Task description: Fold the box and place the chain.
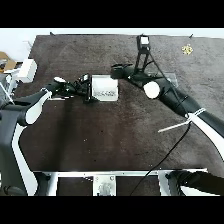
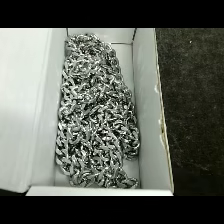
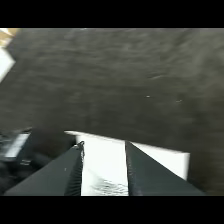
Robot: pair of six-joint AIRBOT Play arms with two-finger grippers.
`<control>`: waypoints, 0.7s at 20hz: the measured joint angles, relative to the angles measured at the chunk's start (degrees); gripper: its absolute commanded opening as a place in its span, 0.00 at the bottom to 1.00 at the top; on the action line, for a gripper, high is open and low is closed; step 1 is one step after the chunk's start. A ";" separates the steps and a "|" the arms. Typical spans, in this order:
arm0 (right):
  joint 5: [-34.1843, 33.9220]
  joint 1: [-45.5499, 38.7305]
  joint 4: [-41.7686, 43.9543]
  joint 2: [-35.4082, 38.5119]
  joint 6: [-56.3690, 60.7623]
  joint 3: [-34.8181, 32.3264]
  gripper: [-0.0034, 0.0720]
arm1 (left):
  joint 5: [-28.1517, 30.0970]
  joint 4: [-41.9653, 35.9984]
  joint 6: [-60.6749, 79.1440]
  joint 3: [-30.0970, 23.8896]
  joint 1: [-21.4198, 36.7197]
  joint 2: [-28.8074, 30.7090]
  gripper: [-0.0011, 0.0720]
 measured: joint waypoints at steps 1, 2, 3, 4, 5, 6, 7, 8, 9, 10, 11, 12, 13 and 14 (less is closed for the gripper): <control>2.84 -1.90 -0.09 -0.31 -2.32 1.57 0.38 | 0.00 0.00 0.00 0.00 0.00 0.00 0.32; 5.16 -3.74 0.46 -0.85 -5.40 3.34 0.38 | 0.00 0.00 0.00 0.00 0.00 0.00 0.32; 8.31 -5.90 2.80 -1.97 -9.84 5.66 0.38 | 0.00 0.00 0.00 0.00 0.00 0.00 0.32; 11.87 -7.96 5.99 -3.45 -14.84 8.04 0.38 | 0.00 0.00 0.02 0.00 0.00 0.00 0.32; 16.11 -10.27 10.58 -5.53 -21.00 10.91 0.38 | 0.00 0.00 0.02 0.00 0.00 0.00 0.32; 20.24 -12.37 15.37 -7.69 -26.93 13.66 0.38 | 0.00 0.00 0.02 0.00 0.00 0.00 0.32; 24.81 -14.58 20.68 -10.43 -33.05 16.70 0.38 | 0.00 0.00 0.02 0.00 0.00 0.00 0.32; 28.65 -16.44 25.11 -12.96 -37.92 19.39 0.33 | 0.00 0.00 0.02 0.00 0.00 0.00 0.32; 32.20 -18.18 29.55 -15.74 -42.29 22.25 0.31 | 0.00 0.00 0.02 0.00 0.00 0.00 0.32; 34.88 -19.54 32.94 -18.27 -45.57 24.72 0.31 | 0.00 0.00 0.02 0.00 0.00 0.00 0.32; 37.38 -20.72 35.69 -20.98 -48.63 27.06 0.31 | 0.00 0.00 0.02 0.00 0.00 0.00 0.32; 39.28 -21.57 37.83 -23.37 -51.43 29.03 0.31 | 0.00 0.00 0.02 0.00 0.00 0.00 0.32; 40.70 -22.08 39.74 -25.35 -54.05 30.49 0.31 | 0.00 0.00 0.02 0.00 0.00 0.00 0.32; 42.25 -22.40 41.46 -27.26 -56.89 31.63 0.31 | 0.00 0.00 0.02 0.00 0.00 0.00 0.32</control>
